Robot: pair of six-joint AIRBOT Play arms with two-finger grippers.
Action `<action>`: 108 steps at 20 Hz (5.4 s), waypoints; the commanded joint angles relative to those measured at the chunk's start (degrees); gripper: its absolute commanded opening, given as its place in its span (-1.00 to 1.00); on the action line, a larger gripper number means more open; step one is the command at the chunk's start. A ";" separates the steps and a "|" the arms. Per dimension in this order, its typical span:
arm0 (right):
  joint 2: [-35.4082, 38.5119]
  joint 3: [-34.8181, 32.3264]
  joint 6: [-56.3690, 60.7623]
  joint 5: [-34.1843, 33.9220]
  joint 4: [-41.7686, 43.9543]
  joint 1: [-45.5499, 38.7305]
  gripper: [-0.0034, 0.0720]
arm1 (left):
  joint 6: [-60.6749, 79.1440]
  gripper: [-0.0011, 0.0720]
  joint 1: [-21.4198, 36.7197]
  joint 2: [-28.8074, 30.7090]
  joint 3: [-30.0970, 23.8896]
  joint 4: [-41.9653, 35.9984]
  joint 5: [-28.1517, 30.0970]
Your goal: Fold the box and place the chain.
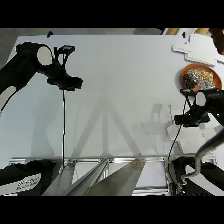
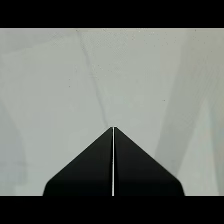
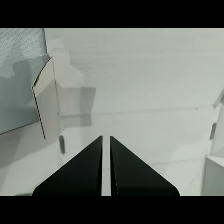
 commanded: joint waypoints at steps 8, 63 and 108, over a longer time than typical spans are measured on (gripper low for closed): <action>0.04 0.04 0.02 0.00 0.02 -0.04 -0.78 | 0.02 -0.95 0.04 0.07 -0.02 0.02 0.00; -17.22 21.53 -40.44 8.61 3.80 -50.45 0.12 | 0.02 -0.95 0.04 0.04 -0.02 0.02 0.00; 26.53 -10.60 -11.93 -24.33 30.42 20.92 -0.87 | 20.28 0.26 3.34 0.11 -0.04 -5.05 2.86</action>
